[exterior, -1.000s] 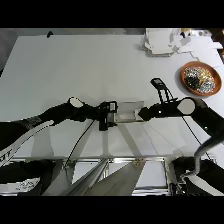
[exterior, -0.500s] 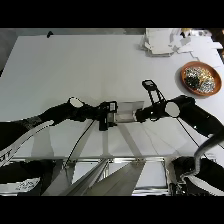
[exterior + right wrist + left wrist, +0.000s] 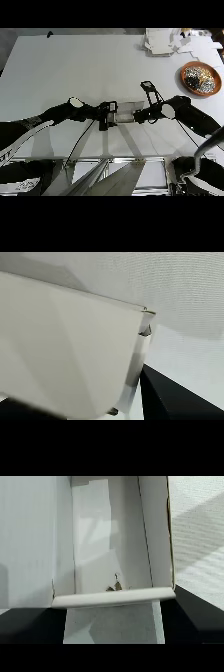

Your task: Fold the box and place the chain.

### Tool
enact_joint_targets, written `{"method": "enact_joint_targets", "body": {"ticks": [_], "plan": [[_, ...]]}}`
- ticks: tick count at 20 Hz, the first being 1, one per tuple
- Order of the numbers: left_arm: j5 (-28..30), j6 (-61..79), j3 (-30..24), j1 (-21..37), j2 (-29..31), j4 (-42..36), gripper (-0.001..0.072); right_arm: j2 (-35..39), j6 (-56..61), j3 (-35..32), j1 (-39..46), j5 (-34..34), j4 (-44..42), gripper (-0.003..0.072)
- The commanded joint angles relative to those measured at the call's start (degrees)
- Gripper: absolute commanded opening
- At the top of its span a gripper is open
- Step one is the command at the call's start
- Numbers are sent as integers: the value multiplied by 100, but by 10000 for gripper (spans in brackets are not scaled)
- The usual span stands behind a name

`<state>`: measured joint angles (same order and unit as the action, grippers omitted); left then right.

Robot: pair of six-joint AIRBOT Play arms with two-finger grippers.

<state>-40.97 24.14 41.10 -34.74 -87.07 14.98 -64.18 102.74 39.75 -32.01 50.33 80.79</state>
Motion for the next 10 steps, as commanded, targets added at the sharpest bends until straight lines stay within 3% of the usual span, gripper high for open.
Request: {"method": "enact_joint_targets", "body": {"ticks": [1,10], "plan": [[2,2,-2,2,2,2,255,-319,98,15,-13,129,44,409],[2,2,-2,2,2,2,255,-1069,96,966,-13,710,330,407]]}}
